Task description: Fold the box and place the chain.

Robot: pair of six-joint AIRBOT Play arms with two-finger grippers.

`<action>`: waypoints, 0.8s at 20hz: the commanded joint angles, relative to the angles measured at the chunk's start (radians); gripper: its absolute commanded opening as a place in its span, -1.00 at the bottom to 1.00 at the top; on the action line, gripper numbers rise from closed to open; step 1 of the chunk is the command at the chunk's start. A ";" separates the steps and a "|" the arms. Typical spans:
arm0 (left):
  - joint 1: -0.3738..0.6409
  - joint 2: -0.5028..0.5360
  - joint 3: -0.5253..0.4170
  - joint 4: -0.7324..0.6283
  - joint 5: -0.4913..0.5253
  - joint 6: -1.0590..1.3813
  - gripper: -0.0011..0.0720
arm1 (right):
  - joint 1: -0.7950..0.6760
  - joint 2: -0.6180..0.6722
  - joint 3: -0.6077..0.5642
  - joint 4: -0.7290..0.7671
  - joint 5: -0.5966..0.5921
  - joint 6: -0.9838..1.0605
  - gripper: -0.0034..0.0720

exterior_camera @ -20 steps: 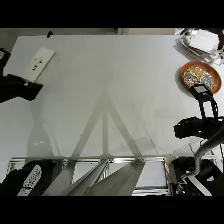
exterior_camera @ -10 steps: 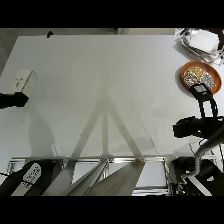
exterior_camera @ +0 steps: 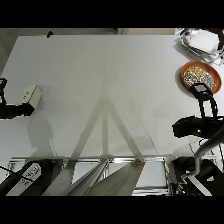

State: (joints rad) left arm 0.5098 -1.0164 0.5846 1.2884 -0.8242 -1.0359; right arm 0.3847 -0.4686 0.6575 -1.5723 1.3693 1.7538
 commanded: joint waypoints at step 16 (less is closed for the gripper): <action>-0.001 0.099 -0.013 0.023 -0.122 0.026 0.94 | 0.000 0.001 0.000 0.042 0.008 0.000 -0.07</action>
State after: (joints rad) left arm 0.5098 -0.9699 0.5720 1.3029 -0.9157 -1.0111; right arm 0.3847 -0.4686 0.6575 -1.5372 1.3743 1.7538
